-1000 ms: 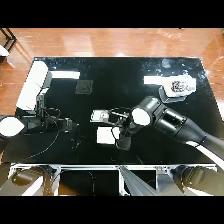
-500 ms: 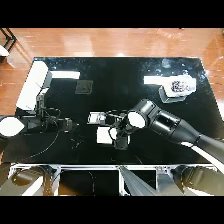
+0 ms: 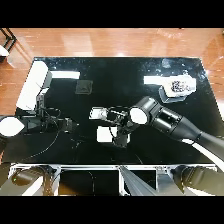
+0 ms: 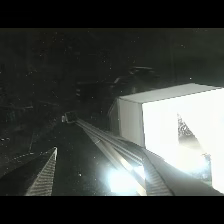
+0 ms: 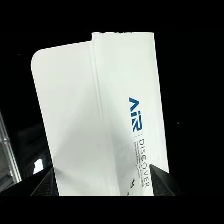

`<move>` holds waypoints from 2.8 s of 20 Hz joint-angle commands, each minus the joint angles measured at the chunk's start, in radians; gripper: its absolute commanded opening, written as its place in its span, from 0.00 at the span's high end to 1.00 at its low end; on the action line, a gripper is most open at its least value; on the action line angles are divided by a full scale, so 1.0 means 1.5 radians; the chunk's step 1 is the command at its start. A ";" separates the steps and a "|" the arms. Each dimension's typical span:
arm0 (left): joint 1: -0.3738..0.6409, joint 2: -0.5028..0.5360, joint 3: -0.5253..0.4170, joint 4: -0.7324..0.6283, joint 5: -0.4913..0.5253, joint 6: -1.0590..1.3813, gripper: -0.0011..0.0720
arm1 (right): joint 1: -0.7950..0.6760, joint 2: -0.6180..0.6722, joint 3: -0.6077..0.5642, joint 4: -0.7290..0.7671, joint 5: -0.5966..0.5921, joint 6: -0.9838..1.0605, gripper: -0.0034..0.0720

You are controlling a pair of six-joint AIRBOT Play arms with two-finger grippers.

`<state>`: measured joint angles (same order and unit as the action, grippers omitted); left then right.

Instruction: Fold the box and place the chain.

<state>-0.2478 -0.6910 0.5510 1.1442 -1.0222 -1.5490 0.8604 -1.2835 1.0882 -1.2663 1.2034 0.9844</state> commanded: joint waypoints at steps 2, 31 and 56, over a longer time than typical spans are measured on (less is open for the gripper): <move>0.000 -0.001 0.000 0.000 0.001 0.000 0.13 | -0.016 -0.001 0.000 0.018 0.015 0.005 0.04; 0.000 -0.001 0.000 0.000 0.000 0.000 0.13 | -0.011 -0.029 0.000 -0.024 -0.024 -0.003 0.47; 0.000 -0.001 0.000 0.000 -0.004 0.000 0.13 | -0.017 -0.046 0.055 -0.017 0.078 0.004 0.20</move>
<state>-0.2478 -0.6918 0.5510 1.1439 -1.0275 -1.5490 0.8352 -1.3380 1.1831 -1.2808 1.3254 0.9909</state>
